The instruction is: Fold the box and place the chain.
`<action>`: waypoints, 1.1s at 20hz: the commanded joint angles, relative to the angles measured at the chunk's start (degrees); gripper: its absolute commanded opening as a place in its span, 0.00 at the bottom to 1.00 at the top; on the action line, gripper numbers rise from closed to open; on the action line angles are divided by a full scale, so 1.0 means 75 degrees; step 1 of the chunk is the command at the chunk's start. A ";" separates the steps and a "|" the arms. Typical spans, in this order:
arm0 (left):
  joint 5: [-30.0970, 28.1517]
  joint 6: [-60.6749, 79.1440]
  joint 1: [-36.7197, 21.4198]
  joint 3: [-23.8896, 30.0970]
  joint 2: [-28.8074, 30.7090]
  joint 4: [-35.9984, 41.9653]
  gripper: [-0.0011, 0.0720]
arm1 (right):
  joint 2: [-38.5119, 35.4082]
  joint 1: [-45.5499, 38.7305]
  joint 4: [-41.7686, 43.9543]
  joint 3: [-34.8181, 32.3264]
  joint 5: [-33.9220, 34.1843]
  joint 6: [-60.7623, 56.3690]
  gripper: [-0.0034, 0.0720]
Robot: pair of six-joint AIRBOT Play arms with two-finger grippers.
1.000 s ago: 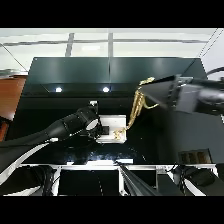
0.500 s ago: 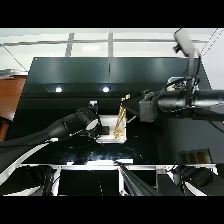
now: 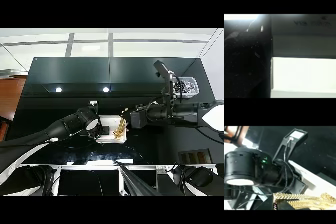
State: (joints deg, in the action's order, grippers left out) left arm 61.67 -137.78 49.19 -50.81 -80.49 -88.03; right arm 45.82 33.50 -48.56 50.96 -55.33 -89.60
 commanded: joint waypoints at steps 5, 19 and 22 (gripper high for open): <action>-0.0015 0.0000 0.0003 0.0003 0.0000 0.0000 0.06 | 0.0012 0.0029 -0.0143 -0.0149 0.0207 -0.0181 0.07; -0.0035 0.0000 0.0003 0.0003 0.0000 0.0000 0.06 | 0.1306 0.0254 -0.0723 -0.0146 0.0023 -0.0038 0.94; -0.0017 0.0003 0.0003 0.0003 0.0000 0.0000 0.06 | 0.1122 -0.0227 -0.1189 -0.0146 -0.0688 0.0318 0.93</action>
State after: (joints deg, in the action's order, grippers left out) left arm 61.56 -137.80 49.19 -50.81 -80.49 -88.01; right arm 54.89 34.06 -54.11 49.87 -56.36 -89.12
